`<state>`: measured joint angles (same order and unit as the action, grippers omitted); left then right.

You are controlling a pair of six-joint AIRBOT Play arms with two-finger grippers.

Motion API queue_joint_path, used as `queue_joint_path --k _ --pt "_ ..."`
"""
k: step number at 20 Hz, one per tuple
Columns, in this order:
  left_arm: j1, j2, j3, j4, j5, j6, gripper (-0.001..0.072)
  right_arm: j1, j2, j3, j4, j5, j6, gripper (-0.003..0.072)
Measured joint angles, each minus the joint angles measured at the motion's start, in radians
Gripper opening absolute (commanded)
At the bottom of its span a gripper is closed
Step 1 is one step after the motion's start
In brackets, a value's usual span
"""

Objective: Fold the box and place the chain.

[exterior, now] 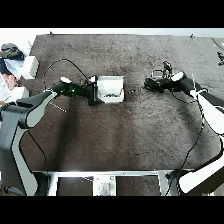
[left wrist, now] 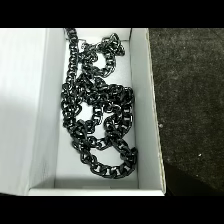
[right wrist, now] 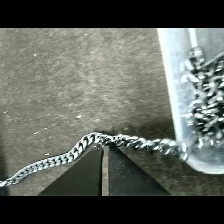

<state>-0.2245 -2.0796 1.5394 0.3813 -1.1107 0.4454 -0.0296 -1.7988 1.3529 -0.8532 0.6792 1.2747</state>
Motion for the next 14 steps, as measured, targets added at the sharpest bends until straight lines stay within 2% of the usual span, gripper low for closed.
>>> queue_joint_path --k 9,14 --pt "0.000 0.000 0.000 0.000 0.000 0.000 0.0418 0.084 0.122 0.000 0.011 0.039 -0.045 0.0010" --pt "0.000 0.000 0.000 0.000 0.000 0.000 0.0418 0.137 0.245 0.000 0.068 0.073 -0.109 0.0011"
